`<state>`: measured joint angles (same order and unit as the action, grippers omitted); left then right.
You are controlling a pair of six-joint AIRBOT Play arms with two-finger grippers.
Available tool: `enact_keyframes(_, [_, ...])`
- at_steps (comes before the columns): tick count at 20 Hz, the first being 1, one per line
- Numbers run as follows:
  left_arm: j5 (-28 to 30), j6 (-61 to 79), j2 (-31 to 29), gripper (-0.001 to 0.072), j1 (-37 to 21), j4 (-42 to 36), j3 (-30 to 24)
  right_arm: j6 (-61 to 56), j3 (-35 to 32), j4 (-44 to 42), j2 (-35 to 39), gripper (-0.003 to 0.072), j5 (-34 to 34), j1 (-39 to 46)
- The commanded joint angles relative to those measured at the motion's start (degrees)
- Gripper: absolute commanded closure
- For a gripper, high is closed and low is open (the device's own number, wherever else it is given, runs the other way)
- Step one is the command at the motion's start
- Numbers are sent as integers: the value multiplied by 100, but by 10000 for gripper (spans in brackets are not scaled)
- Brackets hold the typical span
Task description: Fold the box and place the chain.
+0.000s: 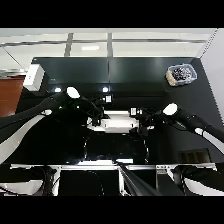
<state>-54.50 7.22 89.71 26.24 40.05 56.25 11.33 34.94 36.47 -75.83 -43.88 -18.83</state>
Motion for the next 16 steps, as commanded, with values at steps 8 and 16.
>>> enact_keyframes(8, [-466, -1926, -866, 123, -551, 944, 7, -15, -4, 52, 2, 295, -4, -17])
enact_keyframes(16, [-2883, -4638, -1563, 683, -1204, -212, -348, -17, -4, 46, 2, 330, 7, -20])
